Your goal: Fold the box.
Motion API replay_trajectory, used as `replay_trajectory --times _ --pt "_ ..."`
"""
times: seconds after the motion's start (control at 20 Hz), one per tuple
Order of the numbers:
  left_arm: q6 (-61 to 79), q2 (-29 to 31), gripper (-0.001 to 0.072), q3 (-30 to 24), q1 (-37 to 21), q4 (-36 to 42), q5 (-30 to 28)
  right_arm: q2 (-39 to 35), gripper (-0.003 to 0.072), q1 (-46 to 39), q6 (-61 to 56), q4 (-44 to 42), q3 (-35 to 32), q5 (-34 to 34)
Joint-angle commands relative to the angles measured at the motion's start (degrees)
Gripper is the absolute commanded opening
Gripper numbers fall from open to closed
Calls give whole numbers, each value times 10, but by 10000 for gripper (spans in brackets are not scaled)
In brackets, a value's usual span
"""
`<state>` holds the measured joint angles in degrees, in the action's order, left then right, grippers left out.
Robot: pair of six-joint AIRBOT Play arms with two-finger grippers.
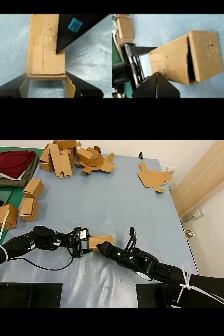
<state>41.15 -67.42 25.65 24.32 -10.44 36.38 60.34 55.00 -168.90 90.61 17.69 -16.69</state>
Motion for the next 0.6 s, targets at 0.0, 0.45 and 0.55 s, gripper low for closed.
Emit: replay_trajectory --times 0.0,0.45,0.55 --pt "1 0 522 0 0 0 0 17 -2 0 1 -2 0 -9" --pt "1 0 522 0 0 0 0 -105 -1 -44 85 -26 0 -27" --pt "1 0 522 0 0 2 0 -195 -1 -106 138 -32 0 91"
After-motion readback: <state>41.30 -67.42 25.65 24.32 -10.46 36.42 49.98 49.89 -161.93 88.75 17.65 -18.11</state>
